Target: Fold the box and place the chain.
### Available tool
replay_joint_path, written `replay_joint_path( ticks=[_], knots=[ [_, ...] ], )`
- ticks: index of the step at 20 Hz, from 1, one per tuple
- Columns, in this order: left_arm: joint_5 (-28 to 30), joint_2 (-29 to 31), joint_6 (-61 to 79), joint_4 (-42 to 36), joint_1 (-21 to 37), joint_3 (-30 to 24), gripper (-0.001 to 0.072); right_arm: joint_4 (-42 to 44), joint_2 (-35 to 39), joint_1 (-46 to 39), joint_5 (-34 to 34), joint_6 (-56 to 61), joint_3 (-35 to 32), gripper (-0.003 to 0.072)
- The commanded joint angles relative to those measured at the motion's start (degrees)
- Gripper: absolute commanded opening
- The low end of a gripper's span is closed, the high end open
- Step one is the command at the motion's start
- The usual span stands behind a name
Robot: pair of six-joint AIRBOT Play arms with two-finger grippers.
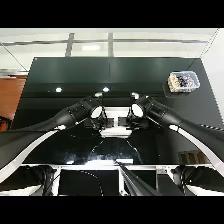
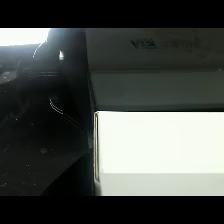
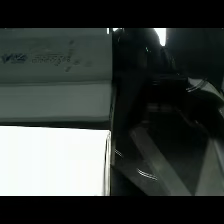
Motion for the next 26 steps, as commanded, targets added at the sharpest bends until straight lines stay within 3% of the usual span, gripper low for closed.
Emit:
replay_joint_path(
  ticks=[1, 3, 4, 5, 8, 12, 15, 17, 19, 21, 22, 24, 26],
  knots=[
    [-0.1, 0.0, -0.2, 0.0, 0.0, 0.0, 0.0026, 0.3, 0.0, 0.0, -0.9, 1.2, 0.1, 0.0015],
    [0.0, 0.0, -0.2, 0.0, 0.0, 0.0, 0.0026, 0.3, 0.0, 0.0, -1.0, 0.9, 0.2, 0.0032],
    [0.0, 0.0, -0.2, 0.0, 0.0, 0.0, 0.0026, 0.3, 0.2, -0.2, -0.7, 0.6, 0.5, 0.0254],
    [0.0, 0.0, -0.2, 0.0, 0.0, 0.0, 0.0026, 0.2, 0.6, -0.2, 0.0, -0.6, 1.1, 0.0341],
    [0.0, 0.0, -0.2, 0.0, 0.0, 0.0, 0.0026, -1.3, 5.3, -1.4, 3.9, -7.3, 3.4, 0.0341],
    [0.1, 0.0, -0.2, 0.0, 0.0, 0.0, 0.0026, -4.9, 18.3, -6.9, 10.8, -16.0, 3.9, 0.0341],
    [0.1, 0.0, -0.2, 0.0, 0.0, 0.0, 0.0026, -28.8, 24.6, -15.6, 13.0, -16.2, 3.7, 0.034],
    [0.1, 0.0, -0.2, 0.0, 0.0, 0.0, 0.0026, -37.7, 23.8, -25.3, 6.2, -16.3, 2.9, 0.0339],
    [0.1, 0.0, -0.2, 0.0, 0.0, 0.0, 0.0026, -34.0, 19.9, -36.4, -5.6, -15.0, 2.6, 0.0338],
    [0.0, 0.0, -0.2, 0.0, 0.0, 0.0, 0.0026, -23.8, 12.9, -44.4, -12.9, -12.6, 4.6, 0.0376],
    [0.0, 0.0, -0.2, 0.0, 0.0, 0.0, 0.0026, -15.6, 8.1, -47.4, -13.5, -14.9, 7.5, 0.0659],
    [0.0, 0.0, -0.2, 0.0, 0.0, 0.0, 0.0026, -1.4, -2.7, -51.2, -9.1, -20.2, 17.0, 0.0702],
    [-0.2, 0.0, -0.2, 0.0, 0.0, 0.0, 0.0026, 3.2, -12.3, -52.9, -1.3, -13.2, 28.0, 0.0681]
  ],
)
